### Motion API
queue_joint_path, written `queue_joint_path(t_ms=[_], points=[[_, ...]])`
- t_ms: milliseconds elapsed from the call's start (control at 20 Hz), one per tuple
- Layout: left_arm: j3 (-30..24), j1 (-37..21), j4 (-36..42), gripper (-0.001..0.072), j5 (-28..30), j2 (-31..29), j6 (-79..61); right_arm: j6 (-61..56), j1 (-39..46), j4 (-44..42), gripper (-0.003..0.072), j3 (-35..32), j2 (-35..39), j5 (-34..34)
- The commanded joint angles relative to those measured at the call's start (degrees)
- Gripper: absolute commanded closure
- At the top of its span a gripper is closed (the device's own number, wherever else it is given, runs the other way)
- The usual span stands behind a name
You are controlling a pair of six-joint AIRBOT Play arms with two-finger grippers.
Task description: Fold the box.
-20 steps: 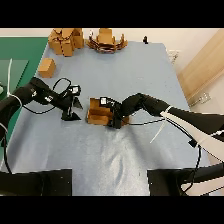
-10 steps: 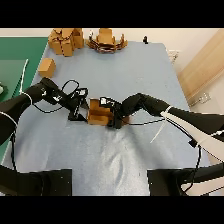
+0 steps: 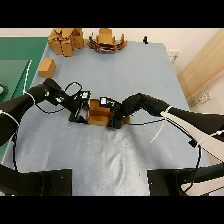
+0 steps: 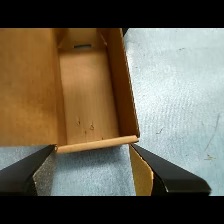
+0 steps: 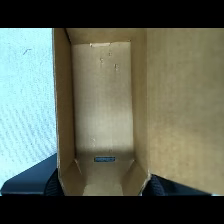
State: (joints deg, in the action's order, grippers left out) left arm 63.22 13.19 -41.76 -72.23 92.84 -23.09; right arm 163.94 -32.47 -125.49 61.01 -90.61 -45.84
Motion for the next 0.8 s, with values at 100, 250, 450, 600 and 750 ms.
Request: queue_joint_path(t_ms=[100, 250, 450, 600, 750], points=[[0.04, 2.54, -0.39, 0.0017, 0.79, 0.0, 2.99, 0.02, -0.04, 0.07, 0.0612, -0.02, -0.04, 0.09], [0.04, 3.61, -0.5, 0.0017, 4.28, 0.0, 6.47, 0.02, -0.04, 0.07, 0.0612, -0.02, -0.04, 0.09], [0.04, 3.48, -4.42, 0.0077, 4.7, 0.0, 13.77, 0.02, -0.04, 0.07, 0.0612, -0.02, -0.04, 0.07], [0.04, 3.48, -4.94, 0.0074, 4.57, 0.0, 18.43, 0.02, -0.04, 0.07, 0.0612, -0.02, -0.04, 0.09], [-0.13, 3.5, -4.92, 0.0074, 4.2, 0.0, 18.88, 0.02, -0.04, 0.07, 0.0612, -0.02, -0.04, 0.09]])
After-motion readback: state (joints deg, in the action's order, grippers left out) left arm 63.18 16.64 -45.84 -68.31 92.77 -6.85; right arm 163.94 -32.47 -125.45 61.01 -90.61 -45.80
